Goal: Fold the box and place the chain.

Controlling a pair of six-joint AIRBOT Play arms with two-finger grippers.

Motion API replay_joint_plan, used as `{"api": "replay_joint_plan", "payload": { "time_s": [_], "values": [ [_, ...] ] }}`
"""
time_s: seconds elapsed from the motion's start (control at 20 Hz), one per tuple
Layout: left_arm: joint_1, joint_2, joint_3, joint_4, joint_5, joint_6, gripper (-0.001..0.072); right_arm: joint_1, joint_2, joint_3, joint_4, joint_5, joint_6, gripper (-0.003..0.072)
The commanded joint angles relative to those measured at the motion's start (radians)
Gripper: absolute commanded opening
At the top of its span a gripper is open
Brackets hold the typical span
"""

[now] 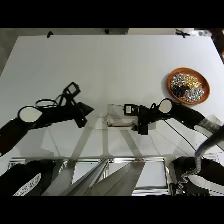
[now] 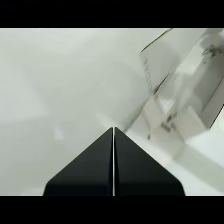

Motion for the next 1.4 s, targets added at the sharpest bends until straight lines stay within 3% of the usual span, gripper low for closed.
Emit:
{"api": "replay_joint_plan", "payload": {
  "time_s": [0.0,0.25,0.55,0.85,1.35],
  "values": [
    [0.154,0.079,0.000,0.300,-0.206,-0.509,0.0004,0.000,0.001,0.000,0.000,0.000,-0.001,0.0409],
    [0.120,-0.051,0.000,0.272,-0.223,-0.621,0.0003,0.000,0.001,0.000,-0.001,0.000,-0.001,0.0409],
    [-0.008,-0.274,0.000,0.167,-0.125,-0.631,0.0003,0.000,0.001,0.000,-0.001,0.000,-0.001,0.0409],
    [-0.056,-0.294,0.000,-0.010,-0.080,-0.487,0.0005,0.000,0.001,0.000,-0.001,0.000,-0.001,0.0409],
    [-0.097,-0.352,0.001,-0.051,-0.027,-0.463,0.0007,0.000,0.001,0.000,-0.001,0.000,-0.001,0.0409]
  ]
}}
